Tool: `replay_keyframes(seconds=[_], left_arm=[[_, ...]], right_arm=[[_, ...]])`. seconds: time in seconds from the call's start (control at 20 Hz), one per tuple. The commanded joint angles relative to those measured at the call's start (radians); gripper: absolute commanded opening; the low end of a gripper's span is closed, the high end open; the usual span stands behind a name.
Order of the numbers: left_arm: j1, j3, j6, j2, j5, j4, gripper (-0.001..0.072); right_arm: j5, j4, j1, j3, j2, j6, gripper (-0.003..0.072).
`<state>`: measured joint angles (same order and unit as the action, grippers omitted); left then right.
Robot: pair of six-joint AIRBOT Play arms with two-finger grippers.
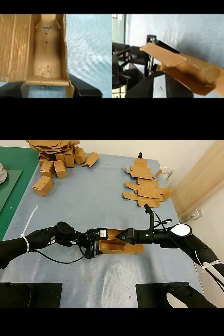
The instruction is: Fold the box.
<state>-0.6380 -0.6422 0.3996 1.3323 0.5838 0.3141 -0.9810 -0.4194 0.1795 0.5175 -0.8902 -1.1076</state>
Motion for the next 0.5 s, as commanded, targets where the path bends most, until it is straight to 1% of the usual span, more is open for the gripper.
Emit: replay_keyframes(seconds=[0.0, 0.1, 0.25, 0.45], left_arm=[[0.000, -0.001, 0.000, 0.000, -0.001, 0.000, 0.0462], [0.000, -0.001, 0.000, 0.000, 0.000, 0.000, 0.0461], [0.000, -0.001, 0.000, 0.000, -0.001, 0.000, 0.0461], [0.000, -0.001, 0.000, 0.000, 0.000, 0.000, 0.0462]], right_arm=[[0.072, 0.013, 0.001, 0.001, -0.013, 0.001, 0.0219], [0.103, 0.008, 0.001, 0.001, -0.019, 0.000, 0.0219], [0.099, 0.050, 0.001, 0.001, -0.025, -0.030, 0.0219], [0.101, 0.050, 0.001, 0.001, -0.025, -0.030, 0.0219]])
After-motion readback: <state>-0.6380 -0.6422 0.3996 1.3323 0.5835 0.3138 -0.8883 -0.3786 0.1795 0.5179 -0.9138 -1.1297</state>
